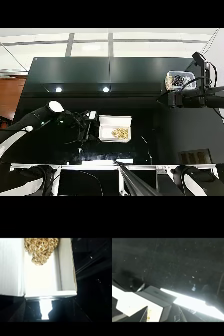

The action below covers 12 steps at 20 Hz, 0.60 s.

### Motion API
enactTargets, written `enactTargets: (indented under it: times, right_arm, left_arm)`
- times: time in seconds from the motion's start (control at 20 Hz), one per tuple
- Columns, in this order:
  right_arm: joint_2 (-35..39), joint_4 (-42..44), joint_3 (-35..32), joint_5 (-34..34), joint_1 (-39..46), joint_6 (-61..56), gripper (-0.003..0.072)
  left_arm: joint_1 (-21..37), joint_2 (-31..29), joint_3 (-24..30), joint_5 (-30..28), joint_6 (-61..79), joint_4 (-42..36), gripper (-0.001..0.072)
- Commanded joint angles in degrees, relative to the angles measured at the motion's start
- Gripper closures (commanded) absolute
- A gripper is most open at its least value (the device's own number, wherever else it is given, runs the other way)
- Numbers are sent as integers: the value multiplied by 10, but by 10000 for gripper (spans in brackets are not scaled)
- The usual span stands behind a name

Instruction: Fold the box and place the chain.

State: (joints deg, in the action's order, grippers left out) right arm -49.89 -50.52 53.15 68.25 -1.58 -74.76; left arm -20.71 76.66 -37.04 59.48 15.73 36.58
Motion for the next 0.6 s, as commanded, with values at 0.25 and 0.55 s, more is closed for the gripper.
enactTargets:
  times: [0.25,0.55]
  right_arm:
    - [0,-6,0,-5,-1,0,224]
    - [0,-5,0,-5,-1,0,224]
  left_arm:
    - [-24,3,-2,-33,-12,-26,-1]
    - [-26,4,-2,-41,-12,-28,-1]
